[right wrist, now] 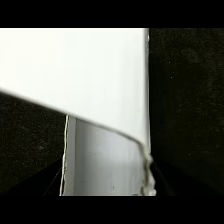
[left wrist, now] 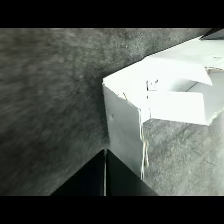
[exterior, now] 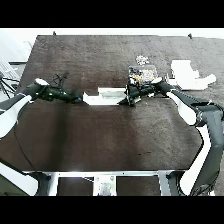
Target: Fold the box and place the chain.
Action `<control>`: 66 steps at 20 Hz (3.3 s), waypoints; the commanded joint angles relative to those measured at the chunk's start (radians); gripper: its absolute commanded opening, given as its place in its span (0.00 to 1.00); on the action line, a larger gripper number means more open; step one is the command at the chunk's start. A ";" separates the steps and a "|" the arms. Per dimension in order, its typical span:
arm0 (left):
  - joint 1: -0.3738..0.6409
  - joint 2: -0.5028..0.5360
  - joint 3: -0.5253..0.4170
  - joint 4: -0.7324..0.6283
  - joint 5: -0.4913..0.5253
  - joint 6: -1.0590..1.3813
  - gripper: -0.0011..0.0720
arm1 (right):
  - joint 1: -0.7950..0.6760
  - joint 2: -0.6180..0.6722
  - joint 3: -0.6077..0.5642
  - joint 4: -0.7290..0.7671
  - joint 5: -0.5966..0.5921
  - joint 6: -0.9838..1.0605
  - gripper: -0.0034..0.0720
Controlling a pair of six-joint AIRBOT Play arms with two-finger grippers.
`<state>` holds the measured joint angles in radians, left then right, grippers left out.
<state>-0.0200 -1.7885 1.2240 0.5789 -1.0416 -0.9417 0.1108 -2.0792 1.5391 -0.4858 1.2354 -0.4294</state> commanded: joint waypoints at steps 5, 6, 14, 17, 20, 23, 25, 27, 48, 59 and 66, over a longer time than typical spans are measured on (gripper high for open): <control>-0.060 -0.059 0.012 -0.106 0.006 0.035 0.04 | 0.000 -0.001 0.000 0.000 0.000 0.000 0.60; -0.060 -0.059 0.028 -0.106 -0.018 0.035 0.04 | 0.000 -0.001 0.000 0.000 0.000 0.000 0.60; -0.060 -0.026 0.104 -0.106 -0.117 0.034 0.38 | 0.000 -0.001 0.000 0.000 0.000 0.000 0.60; -0.061 -0.023 0.104 -0.108 -0.130 0.036 0.38 | 0.000 -0.001 0.000 0.000 0.000 0.000 0.60; -0.062 -0.023 0.104 -0.110 -0.137 0.060 0.39 | 0.000 -0.001 0.000 0.000 0.000 0.000 0.60; -0.074 -0.023 0.104 -0.110 -0.116 0.071 0.61 | 0.000 -0.001 0.000 0.000 0.000 0.001 0.60; -0.083 -0.023 0.104 -0.124 -0.103 0.079 0.62 | 0.000 -0.001 0.000 0.000 0.000 0.002 0.60; -0.090 -0.023 0.104 -0.148 -0.103 0.085 0.62 | 0.000 -0.001 0.000 0.000 0.000 0.002 0.60; -0.103 0.029 0.104 -0.151 -0.112 0.130 0.62 | 0.000 -0.001 0.000 0.000 0.000 0.002 0.60; -0.142 0.029 0.104 -0.054 -0.035 0.105 0.62 | 0.000 -0.001 0.000 0.000 0.000 0.002 0.60; -0.176 0.029 0.105 -0.029 0.034 0.078 0.62 | 0.000 -0.001 0.000 0.000 0.000 0.002 0.60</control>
<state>-0.1829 -1.7603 1.3277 0.5426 -1.0470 -0.8539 0.1108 -2.0792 1.5391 -0.4862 1.2350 -0.4278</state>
